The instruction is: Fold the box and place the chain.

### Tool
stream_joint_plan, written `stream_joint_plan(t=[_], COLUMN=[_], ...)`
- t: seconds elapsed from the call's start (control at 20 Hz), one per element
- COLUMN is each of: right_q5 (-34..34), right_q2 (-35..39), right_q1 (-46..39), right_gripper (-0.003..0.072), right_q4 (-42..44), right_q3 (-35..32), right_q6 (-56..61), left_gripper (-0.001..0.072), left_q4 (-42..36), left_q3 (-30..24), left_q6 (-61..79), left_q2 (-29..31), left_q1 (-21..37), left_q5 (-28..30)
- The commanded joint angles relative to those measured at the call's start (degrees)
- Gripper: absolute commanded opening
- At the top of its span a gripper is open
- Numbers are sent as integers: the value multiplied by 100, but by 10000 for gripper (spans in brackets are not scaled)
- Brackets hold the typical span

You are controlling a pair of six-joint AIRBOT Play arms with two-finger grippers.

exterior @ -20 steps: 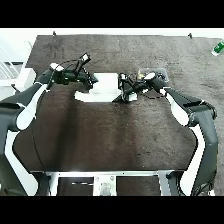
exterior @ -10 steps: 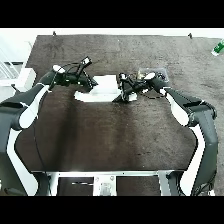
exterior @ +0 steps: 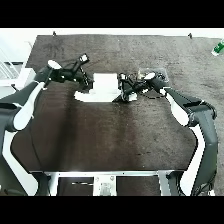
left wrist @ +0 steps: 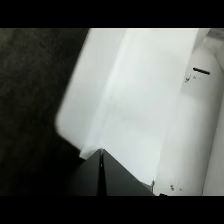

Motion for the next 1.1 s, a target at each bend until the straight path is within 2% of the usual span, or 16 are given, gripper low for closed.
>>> stream_joint_plan(t=[0.0,0.05,0.15,0.2,0.35,0.55,1.05], right_q5=[2,2,2,2,2,2,2], right_q2=[-2,-2,-2,-2,-2,-2,-2], right_q1=[2,2,2,2,2,2,2], right_gripper=[429,429,429,429,429,429,429], right_q4=[9,7,7,7,9,7,7], right_q3=[2,2,2,2,2,2,2], right_q6=[2,2,2,2,2,2,2], left_gripper=[20,46,505,558,561,560,557], left_q4=[234,553,1233,1480,2140,2455,2094], left_q3=[153,205,181,175,175,175,175], left_q6=[37,57,-179,-256,-260,-262,-262], left_q2=[291,291,291,291,269,63,-98], left_q1=[249,269,214,160,-68,-343,-361], left_q5=[-824,-1154,-1316,-1316,-1193,-1150,-1185])
